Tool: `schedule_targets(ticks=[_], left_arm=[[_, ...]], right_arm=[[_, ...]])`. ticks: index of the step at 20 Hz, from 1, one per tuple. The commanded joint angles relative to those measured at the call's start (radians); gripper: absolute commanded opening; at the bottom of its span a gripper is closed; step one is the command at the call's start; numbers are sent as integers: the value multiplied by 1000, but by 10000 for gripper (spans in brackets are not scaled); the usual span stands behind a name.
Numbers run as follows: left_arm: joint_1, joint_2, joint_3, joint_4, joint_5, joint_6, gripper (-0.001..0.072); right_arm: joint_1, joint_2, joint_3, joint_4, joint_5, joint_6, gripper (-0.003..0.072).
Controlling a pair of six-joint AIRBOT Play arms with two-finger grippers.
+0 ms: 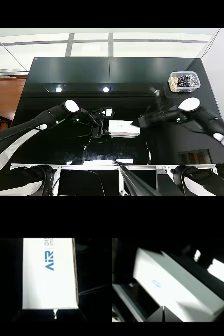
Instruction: Fold the box and place the chain.
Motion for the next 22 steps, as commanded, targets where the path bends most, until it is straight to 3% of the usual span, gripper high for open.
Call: schedule_targets(ticks=[1, 2, 6, 10, 16, 22], left_arm=[[2, 17, 1, 8, 0, 2, 642], [4, 34, 1, 28, 1, -10, 720], [9, 143, 1, 222, -26, -300, 720], [-34, 215, 20, 210, -75, -369, 720], [-188, 73, 202, 211, 14, -505, 714], [-213, -68, 312, 217, -12, -595, 714]], right_arm=[[-148, 140, 97, -58, 154, 38, 18], [-209, 192, 112, -92, 170, 50, 18], [-430, 349, 114, -233, 204, 94, 18], [-445, 360, 96, -234, 133, 101, 18], [-445, 360, 24, -222, 76, 92, 18], [-445, 360, 24, -222, 76, 77, 18]])
